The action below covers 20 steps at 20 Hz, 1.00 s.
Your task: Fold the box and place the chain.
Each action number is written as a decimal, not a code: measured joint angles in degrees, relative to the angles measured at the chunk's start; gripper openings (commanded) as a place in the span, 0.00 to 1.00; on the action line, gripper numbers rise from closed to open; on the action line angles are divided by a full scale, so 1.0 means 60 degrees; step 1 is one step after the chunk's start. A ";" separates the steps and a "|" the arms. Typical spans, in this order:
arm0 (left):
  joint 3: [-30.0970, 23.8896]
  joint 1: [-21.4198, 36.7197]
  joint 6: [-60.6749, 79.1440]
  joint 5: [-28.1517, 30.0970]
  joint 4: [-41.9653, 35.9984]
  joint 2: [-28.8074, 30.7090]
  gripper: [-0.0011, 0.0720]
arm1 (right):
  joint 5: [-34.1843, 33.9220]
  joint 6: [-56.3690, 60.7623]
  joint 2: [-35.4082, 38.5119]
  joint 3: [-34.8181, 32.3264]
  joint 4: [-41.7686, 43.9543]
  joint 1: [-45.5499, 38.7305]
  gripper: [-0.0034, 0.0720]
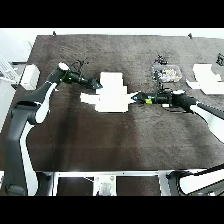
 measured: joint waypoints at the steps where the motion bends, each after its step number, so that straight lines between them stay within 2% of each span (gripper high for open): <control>1: 0.0000 0.0000 0.0084 0.0029 -0.0102 -0.0015 0.66 | 0.0000 -0.0004 -0.0015 0.0000 0.0000 -0.0004 0.05; 4: 0.0000 0.0004 0.0226 -0.0011 -0.0273 -0.0076 0.65 | 0.0000 -0.0015 -0.0025 0.0000 0.0000 0.0000 0.05; 5: 0.0000 0.0004 0.0248 -0.0076 -0.0321 -0.0109 0.55 | 0.0000 -0.0015 -0.0025 0.0000 0.0000 0.0000 0.05; 9: 0.0000 0.0000 0.0302 -0.0357 -0.0408 -0.0248 0.54 | 0.0000 -0.0022 -0.0025 0.0000 -0.0004 0.0000 0.05; 11: 0.0000 -0.0004 0.0324 -0.0419 -0.0492 -0.0288 0.49 | -0.0004 -0.0025 -0.0025 0.0000 -0.0007 -0.0004 0.05; 19: 0.0000 -0.0004 0.0474 -0.0408 -0.0892 -0.0331 0.49 | -0.0004 -0.0025 -0.0025 0.0000 -0.0011 0.0000 0.05; 20: 0.0000 -0.0004 0.0484 -0.0393 -0.0925 -0.0331 0.47 | 0.0000 -0.0025 -0.0025 0.0000 -0.0015 0.0000 0.05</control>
